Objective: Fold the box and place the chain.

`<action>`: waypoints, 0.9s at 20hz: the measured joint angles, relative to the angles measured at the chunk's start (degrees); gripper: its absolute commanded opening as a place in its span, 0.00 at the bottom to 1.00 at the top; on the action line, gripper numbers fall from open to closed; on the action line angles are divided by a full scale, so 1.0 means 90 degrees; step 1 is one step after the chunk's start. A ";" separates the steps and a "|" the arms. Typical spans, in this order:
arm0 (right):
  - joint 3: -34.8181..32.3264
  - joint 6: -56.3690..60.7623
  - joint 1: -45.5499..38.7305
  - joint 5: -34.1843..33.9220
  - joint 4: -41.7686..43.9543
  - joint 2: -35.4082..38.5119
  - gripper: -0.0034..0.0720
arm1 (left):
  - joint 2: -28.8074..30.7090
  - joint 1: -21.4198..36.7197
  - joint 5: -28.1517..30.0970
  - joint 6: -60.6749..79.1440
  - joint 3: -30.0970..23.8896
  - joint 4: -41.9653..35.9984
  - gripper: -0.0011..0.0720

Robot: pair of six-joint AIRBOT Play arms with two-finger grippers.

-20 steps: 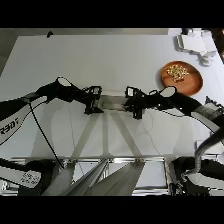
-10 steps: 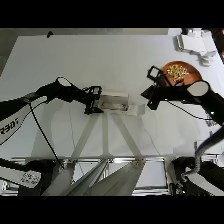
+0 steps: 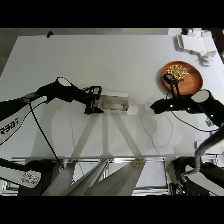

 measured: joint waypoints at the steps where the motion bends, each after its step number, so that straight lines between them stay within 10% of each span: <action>1: -0.0034 0.0056 0.0051 0.0010 0.0097 -0.0146 0.05 | 0.0000 0.0000 0.0000 0.0002 0.0000 0.0000 0.17; 18: -0.0136 -0.0831 0.0503 0.0270 0.2715 -0.1044 0.06 | 0.0000 0.0000 0.0002 0.0002 0.0000 -0.0002 0.17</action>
